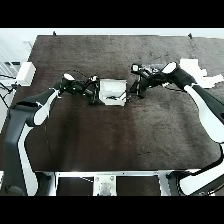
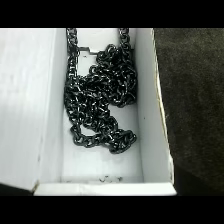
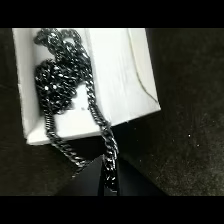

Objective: Fold the box and place the chain.

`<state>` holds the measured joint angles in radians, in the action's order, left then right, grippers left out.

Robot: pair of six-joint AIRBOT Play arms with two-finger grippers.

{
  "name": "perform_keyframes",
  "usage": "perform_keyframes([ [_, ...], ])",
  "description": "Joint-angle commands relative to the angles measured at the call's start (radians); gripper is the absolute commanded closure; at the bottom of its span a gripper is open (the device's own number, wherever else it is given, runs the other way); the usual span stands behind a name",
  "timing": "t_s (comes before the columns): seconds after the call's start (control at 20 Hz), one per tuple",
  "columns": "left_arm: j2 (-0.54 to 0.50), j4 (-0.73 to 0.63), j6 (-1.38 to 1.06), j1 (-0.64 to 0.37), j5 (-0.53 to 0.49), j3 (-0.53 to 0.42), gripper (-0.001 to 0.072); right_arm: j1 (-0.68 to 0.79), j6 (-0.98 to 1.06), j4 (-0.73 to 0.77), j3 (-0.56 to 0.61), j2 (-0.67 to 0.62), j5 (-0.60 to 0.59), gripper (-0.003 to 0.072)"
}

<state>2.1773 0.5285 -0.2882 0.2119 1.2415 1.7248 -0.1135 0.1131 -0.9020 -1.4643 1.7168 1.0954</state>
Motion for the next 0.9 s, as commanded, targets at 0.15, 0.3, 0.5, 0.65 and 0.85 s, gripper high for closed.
perform_keyframes([
  [0.15,-0.001,-0.009,0.0,-0.001,0.0,0.001,0.025,-0.013,0.078,0.044,-0.001,-0.192,0.05,0.0681],
  [0.3,-0.001,-0.013,0.0,-0.001,0.0,0.001,0.025,-0.038,0.079,0.1,-0.011,-0.241,0.047,0.0681],
  [0.5,-0.001,-0.013,0.0,-0.001,0.0,0.001,0.025,-0.093,0.123,0.106,-0.03,-0.24,0.008,0.0681],
  [0.65,-0.001,-0.013,0.0,-0.001,0.0,0.001,0.025,-0.146,0.15,0.106,-0.029,-0.224,-0.023,0.0681],
  [0.85,-0.001,-0.013,0.0,-0.001,0.0,0.001,0.025,-0.188,0.159,0.106,-0.029,-0.145,-0.077,0.0681],
])
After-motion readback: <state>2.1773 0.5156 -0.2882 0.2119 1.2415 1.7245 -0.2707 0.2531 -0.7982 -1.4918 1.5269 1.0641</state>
